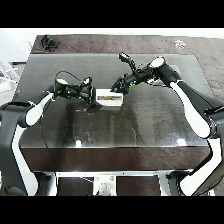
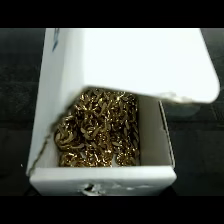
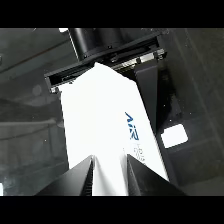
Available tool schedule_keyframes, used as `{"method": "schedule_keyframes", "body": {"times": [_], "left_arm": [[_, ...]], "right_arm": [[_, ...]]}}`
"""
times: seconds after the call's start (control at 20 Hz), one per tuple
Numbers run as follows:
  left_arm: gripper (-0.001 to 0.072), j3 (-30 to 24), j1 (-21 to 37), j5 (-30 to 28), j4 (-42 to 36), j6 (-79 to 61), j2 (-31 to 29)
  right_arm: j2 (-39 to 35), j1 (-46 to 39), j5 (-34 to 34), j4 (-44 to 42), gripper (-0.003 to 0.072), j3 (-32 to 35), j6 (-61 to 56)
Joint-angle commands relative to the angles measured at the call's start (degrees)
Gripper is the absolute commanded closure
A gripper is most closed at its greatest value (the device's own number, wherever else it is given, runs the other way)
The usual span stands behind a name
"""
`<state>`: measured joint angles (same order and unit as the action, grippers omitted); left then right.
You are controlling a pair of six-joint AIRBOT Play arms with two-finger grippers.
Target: Fold the box and place the chain.
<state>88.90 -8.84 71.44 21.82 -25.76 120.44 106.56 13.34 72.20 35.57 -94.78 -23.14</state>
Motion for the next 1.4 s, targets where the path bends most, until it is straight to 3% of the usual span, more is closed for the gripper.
{"method": "schedule_keyframes", "body": {"times": [0.0,0.05,0.45,0.8,1.35], "left_arm": [[0.0671,0.04,0.04,0.02,0.02,0.00,-0.04],[0.0671,0.04,0.04,0.00,0.02,0.00,-0.04],[0.0671,0.02,0.04,0.02,0.02,0.00,-0.04],[0.0671,0.04,0.04,0.02,0.02,0.00,-0.04],[0.0671,0.02,0.04,0.00,0.02,0.00,-0.04]], "right_arm": [[0.04,0.52,-2.32,0.04,0.0471,-0.07,1.40],[0.02,0.70,-2.23,0.02,0.0543,-0.07,1.97],[0.02,1.55,0.42,1.88,0.0563,-0.07,2.82],[-1.29,1.66,-3.19,6.03,0.0562,-0.07,2.84],[-1.81,2.51,-3.19,7.28,0.0563,-0.07,2.84]]}}
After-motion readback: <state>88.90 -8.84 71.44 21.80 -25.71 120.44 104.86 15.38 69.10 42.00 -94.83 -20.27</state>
